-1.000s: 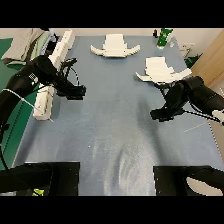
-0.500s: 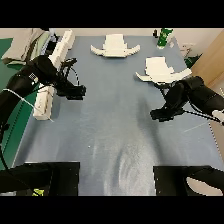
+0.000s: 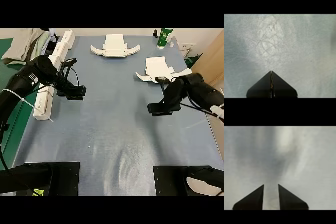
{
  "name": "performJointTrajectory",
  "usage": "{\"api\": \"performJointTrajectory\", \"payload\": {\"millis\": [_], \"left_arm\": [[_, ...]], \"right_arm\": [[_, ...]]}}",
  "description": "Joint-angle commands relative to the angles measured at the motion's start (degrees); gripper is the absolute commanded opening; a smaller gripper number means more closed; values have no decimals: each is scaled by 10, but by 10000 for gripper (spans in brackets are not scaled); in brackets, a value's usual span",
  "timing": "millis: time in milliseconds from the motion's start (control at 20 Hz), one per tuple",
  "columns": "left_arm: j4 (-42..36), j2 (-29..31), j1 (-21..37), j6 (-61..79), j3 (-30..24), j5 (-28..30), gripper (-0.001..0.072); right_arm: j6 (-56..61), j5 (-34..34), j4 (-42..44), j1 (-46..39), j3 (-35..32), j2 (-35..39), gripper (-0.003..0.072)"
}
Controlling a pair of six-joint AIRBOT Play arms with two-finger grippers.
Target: Fold the box.
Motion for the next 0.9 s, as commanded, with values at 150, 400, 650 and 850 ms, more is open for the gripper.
{"api": "performJointTrajectory", "payload": {"millis": [150, 400, 650, 850], "left_arm": [[0, 0, 1, 0, 1, 0, 13], [0, 0, 1, 0, 1, 0, 13], [0, 0, 1, 0, 1, 0, 12], [0, 0, 1, 0, 1, 0, 12]], "right_arm": [[19, -27, -69, -183, 375, -213, 283], [19, 53, 75, -337, 605, -402, 282], [5, 175, 215, -402, 603, -482, 282], [-35, 206, 233, -409, 603, -516, 283]]}}
